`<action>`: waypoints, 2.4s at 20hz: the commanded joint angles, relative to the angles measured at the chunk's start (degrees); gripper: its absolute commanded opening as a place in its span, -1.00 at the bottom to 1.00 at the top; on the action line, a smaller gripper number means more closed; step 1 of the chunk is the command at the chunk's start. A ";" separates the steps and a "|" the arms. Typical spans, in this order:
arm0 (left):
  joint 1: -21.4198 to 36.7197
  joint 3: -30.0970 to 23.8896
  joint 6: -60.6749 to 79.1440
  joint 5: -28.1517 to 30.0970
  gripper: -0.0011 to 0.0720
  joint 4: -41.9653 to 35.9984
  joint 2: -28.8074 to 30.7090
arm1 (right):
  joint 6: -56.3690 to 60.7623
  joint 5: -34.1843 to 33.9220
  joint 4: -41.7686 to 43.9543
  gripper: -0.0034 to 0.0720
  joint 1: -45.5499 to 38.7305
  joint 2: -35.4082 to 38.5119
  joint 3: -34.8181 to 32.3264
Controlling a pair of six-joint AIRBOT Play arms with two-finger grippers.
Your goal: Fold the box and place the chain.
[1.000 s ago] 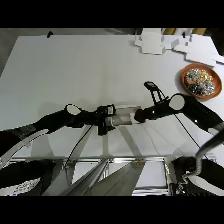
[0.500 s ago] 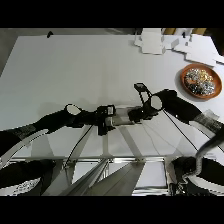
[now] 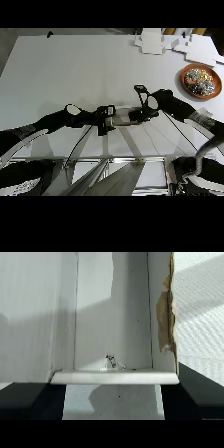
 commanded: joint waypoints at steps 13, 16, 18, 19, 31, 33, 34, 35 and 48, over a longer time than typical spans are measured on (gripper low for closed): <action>-0.02 0.00 -0.02 0.15 -0.51 -0.04 0.00 | 1.46 -2.49 -0.44 -0.40 0.04 0.48 -0.02; -0.02 0.00 -0.02 0.17 -0.51 -0.04 0.00 | -5.88 -1.49 -0.92 0.09 0.00 4.66 0.26; -0.02 0.00 -0.02 0.17 -0.51 -0.04 0.02 | -11.72 1.81 -1.88 0.21 -0.02 8.98 1.42; -0.02 0.00 -0.02 0.15 -0.51 -0.04 0.00 | -14.34 4.87 -2.40 0.21 -0.09 11.17 2.84; -0.02 0.00 -0.02 0.15 -0.51 -0.04 0.00 | -27.87 0.24 -1.77 -0.06 -41.35 8.90 18.62; -0.02 0.00 -0.02 0.15 -0.51 -0.04 0.00 | -29.38 1.31 -1.51 -0.13 -45.77 4.17 22.32; -0.02 0.00 -0.02 0.15 -0.51 -0.04 0.00 | -29.38 2.43 -1.57 -0.14 -46.80 1.01 25.40; -0.02 0.00 -0.02 0.15 -0.51 -0.04 0.00 | -29.38 3.39 -2.19 -0.16 -47.34 -2.64 29.18; -0.02 0.00 -0.02 0.15 -0.51 -0.04 0.00 | -25.81 5.73 -13.75 -0.26 -47.39 -24.50 40.00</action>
